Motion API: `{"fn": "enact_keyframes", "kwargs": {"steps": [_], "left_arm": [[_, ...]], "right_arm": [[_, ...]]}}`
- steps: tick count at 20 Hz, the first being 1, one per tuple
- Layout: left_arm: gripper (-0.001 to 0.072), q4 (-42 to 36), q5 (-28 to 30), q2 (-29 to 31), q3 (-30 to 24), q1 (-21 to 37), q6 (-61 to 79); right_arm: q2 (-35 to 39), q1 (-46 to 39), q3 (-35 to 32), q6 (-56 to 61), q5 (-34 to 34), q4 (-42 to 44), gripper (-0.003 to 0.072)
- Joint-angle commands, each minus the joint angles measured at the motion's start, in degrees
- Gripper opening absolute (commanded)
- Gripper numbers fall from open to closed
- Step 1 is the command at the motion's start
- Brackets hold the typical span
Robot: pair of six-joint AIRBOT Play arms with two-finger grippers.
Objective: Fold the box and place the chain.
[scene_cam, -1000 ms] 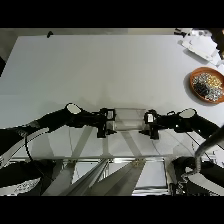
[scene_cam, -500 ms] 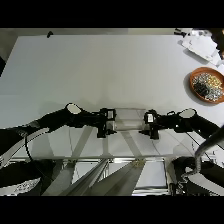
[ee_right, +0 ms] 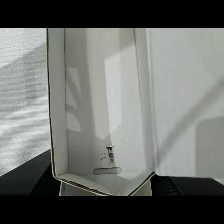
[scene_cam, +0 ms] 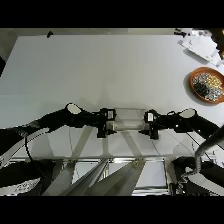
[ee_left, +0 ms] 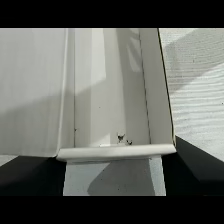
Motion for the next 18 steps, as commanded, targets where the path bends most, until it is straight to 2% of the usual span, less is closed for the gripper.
{"fn": "enact_keyframes", "kwargs": {"steps": [1, 4, 9, 15, 16, 17, 18], "left_arm": [[0.0279, 0.0, 0.0, 0.0, 0.0, 0.0, 0.0], [0.0279, 0.0, 0.0, 0.1, 0.0, 0.0, 0.0], [0.0279, 0.0, 0.2, 0.1, 0.0, 0.0, 0.0], [0.0279, 0.0, 0.4, 0.1, 0.0, 0.0, 0.0], [0.0279, 0.0, 0.4, 0.1, 0.0, 0.0, 0.0], [0.0279, 0.0, 0.4, 0.1, 0.0, 0.0, 0.0], [0.0279, 0.0, 0.4, 0.1, 0.0, 0.0, 0.0]], "right_arm": [[0.1, 0.0, 0.1, 0.0, 2.2, -0.2, 0.0491], [0.4, 0.0, 0.1, 3.4, 2.6, -1.4, 0.0704], [7.3, 0.0, 0.1, 17.3, 2.0, -16.1, 0.0703], [24.6, 0.0, 0.1, 38.2, 1.0, -35.1, 0.0696], [27.8, 0.0, 0.1, 39.5, 1.2, -35.3, 0.0673], [31.0, 0.0, 0.1, 39.4, 1.6, -33.1, 0.0504], [34.4, 0.0, 0.1, 37.6, 2.1, -28.2, 0.0175]]}}
